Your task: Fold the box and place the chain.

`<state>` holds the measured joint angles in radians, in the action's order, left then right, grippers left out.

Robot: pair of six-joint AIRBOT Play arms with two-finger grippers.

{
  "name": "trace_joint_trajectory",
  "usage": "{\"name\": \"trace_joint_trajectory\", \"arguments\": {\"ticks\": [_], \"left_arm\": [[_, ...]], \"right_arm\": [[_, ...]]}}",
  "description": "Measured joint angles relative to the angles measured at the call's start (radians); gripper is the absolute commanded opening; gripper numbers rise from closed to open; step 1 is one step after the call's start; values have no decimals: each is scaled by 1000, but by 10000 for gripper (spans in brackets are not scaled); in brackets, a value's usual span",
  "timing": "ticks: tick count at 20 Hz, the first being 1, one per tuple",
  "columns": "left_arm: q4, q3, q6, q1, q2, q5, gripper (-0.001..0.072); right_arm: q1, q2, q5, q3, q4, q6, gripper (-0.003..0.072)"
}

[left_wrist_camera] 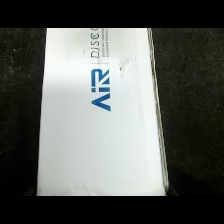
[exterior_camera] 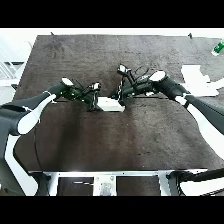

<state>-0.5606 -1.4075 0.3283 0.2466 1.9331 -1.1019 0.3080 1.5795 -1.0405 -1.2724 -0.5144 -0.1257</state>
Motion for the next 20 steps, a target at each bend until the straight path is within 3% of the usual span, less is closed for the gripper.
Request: {"name": "trace_joint_trajectory", "arguments": {"ticks": [5, 13, 17, 20], "left_arm": [[0, 0, 0, 0, 0, 1, 542], [12, 0, 1, 0, 0, 16, 543], [19, 0, 1, 0, 0, 17, 542], [20, 0, 1, 0, 0, 17, 542]], "right_arm": [[-5, -267, 132, 109, 52, -84, 5], [-60, -735, 505, 596, 61, -190, 6], [-69, -894, 675, 817, 63, -200, 6], [-73, -967, 761, 921, 63, -202, 7]]}}
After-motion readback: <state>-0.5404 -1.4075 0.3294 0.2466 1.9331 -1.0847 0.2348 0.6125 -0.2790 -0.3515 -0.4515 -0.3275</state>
